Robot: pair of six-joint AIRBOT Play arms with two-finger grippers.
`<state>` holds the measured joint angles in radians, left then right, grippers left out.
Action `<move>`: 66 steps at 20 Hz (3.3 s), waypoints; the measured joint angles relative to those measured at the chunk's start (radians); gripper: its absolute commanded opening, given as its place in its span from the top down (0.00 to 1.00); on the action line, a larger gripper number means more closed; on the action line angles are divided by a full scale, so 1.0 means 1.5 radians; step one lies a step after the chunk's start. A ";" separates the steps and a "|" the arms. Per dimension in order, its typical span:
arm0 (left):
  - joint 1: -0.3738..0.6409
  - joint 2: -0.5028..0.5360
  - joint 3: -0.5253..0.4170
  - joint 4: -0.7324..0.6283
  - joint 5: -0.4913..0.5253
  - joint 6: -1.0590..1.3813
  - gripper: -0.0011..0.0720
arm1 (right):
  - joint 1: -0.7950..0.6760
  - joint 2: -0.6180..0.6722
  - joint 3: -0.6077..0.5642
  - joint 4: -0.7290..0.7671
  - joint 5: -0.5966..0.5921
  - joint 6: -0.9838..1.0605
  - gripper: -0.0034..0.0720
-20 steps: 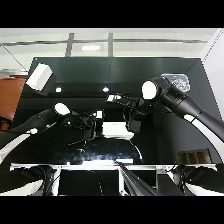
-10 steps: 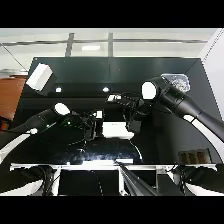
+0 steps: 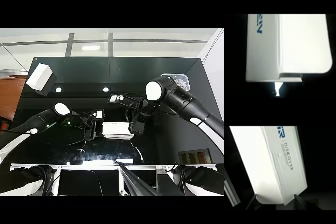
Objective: Fold the box and place the chain.
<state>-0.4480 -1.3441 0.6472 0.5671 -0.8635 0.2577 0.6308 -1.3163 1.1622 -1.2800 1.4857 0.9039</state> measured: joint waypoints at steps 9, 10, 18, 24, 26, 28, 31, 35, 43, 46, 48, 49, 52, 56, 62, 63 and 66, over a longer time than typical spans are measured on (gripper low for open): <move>0.000 0.000 0.000 -0.001 0.001 -0.002 0.31 | -0.071 0.097 -0.071 0.026 -0.002 0.021 0.23; 0.000 0.000 0.000 -0.001 0.001 -0.002 0.31 | -0.085 0.111 -0.083 0.035 -0.023 0.021 0.23; 0.000 0.000 0.000 -0.002 0.004 -0.005 0.31 | -0.104 0.143 -0.176 0.183 -0.184 -0.144 0.23; 0.000 0.000 0.000 -0.002 0.005 -0.005 0.31 | -0.093 0.145 -0.245 0.217 -0.246 -0.260 0.23; 0.000 0.000 0.000 -0.002 0.005 -0.005 0.31 | -0.092 0.145 -0.251 0.220 -0.262 -0.279 0.23; 0.000 0.000 0.000 -0.002 0.005 -0.005 0.31 | -0.092 0.145 -0.254 0.223 -0.274 -0.294 0.23; 0.000 0.000 0.000 -0.002 0.006 -0.005 0.31 | -0.091 0.145 -0.257 0.222 -0.281 -0.306 0.29; 0.000 0.000 0.000 -0.002 0.006 -0.006 0.31 | -0.091 0.145 -0.257 0.223 -0.282 -0.311 0.63; 0.000 0.000 0.000 -0.002 0.006 -0.005 0.31 | -0.091 0.145 -0.257 0.223 -0.273 -0.313 0.35; 0.000 0.000 0.000 -0.002 0.006 -0.004 0.31 | -0.091 0.145 -0.257 0.223 -0.278 -0.313 0.03; 0.000 0.000 0.000 -0.002 0.006 -0.004 0.31 | -0.088 0.145 -0.257 0.224 -0.288 -0.311 0.03; 0.000 0.000 0.000 -0.002 0.006 -0.004 0.31 | -0.083 0.145 -0.257 0.221 -0.295 -0.312 0.03; 0.000 0.000 0.000 -0.002 0.006 -0.005 0.31 | -0.060 0.142 -0.257 0.203 -0.321 -0.312 0.03; 0.000 0.000 0.000 -0.002 0.006 -0.005 0.31 | -0.035 0.131 -0.257 0.172 -0.348 -0.311 0.04; 0.000 0.000 0.000 -0.002 0.006 -0.006 0.31 | -0.026 0.127 -0.253 0.157 -0.364 -0.299 0.34; 0.000 0.000 0.000 -0.002 0.006 -0.006 0.31 | -0.026 0.127 -0.249 0.157 -0.365 -0.297 0.34; 0.000 0.000 0.000 -0.002 0.006 -0.006 0.31 | -0.025 0.126 -0.242 0.156 -0.364 -0.293 0.34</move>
<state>-0.4480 -1.3441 0.6472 0.5648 -0.8551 0.2489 0.5930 -1.1267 0.7986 -1.0454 0.9398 0.4641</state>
